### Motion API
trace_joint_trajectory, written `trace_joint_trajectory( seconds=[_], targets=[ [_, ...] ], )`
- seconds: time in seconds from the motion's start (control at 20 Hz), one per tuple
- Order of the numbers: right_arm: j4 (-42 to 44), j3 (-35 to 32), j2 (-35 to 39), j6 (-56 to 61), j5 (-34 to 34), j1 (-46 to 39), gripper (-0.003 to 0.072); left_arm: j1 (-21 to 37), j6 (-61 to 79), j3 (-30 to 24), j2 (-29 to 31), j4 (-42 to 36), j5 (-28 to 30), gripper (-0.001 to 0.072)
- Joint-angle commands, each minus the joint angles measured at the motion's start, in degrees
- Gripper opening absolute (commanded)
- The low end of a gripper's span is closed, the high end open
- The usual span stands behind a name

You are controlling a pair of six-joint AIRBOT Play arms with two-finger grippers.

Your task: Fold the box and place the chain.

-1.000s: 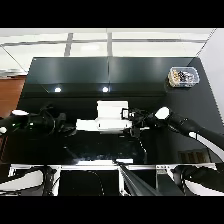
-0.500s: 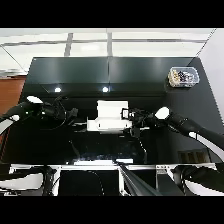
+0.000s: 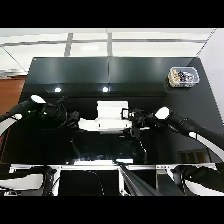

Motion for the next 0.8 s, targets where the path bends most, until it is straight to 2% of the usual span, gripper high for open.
trace_joint_trajectory(
  seconds=[0.0, 0.1, 0.3, 0.7, 0.75],
  targets=[
    [0.02, 0.02, -0.02, 0.02, 0.02, 0.02, 0.0056, -1.66, -0.04, 0.0, -0.5, -0.35, 0.31, 0.0026],
    [0.02, 0.02, -0.02, 0.02, 0.02, 0.02, 0.0056, -2.05, 1.64, 0.0, -0.92, -2.14, 0.35, 0.0026],
    [0.02, 0.02, -0.02, 0.02, 0.02, 0.02, 0.0056, -2.05, 10.23, 0.02, -1.07, -10.58, -2.21, 0.0026],
    [0.02, 0.02, -0.02, 0.02, 0.02, 0.02, 0.0056, -2.05, 10.58, 0.07, -1.05, -11.37, -3.78, 0.0033],
    [0.04, 0.02, -0.02, 0.02, 0.02, 0.02, 0.0055, -2.05, 10.56, 0.09, -1.05, -11.39, -4.24, 0.0145]
  ],
)
